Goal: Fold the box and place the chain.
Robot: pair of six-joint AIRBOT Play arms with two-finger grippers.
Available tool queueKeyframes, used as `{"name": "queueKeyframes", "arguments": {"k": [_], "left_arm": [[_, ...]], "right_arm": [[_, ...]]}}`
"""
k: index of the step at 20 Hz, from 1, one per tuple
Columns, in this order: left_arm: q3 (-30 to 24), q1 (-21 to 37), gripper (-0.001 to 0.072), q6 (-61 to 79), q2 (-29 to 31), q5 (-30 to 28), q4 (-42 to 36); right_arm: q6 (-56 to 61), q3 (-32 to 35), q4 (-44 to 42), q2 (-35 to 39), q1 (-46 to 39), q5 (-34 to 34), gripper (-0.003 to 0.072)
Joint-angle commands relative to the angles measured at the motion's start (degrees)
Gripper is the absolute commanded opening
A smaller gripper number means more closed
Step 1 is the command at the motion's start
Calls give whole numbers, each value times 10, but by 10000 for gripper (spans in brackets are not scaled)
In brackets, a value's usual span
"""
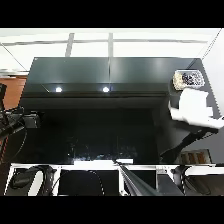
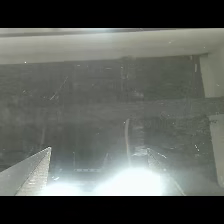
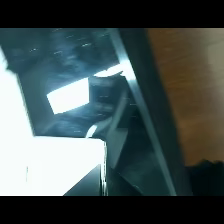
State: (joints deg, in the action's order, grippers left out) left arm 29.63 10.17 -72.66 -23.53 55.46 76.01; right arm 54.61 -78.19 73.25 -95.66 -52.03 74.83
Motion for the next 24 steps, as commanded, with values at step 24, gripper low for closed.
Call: {"name": "queueKeyframes", "arguments": {"k": [24], "left_arm": [[131,-117,701,108,-461,32,-367]], "right_arm": [[-217,533,-671,382,690,-492,18]]}}
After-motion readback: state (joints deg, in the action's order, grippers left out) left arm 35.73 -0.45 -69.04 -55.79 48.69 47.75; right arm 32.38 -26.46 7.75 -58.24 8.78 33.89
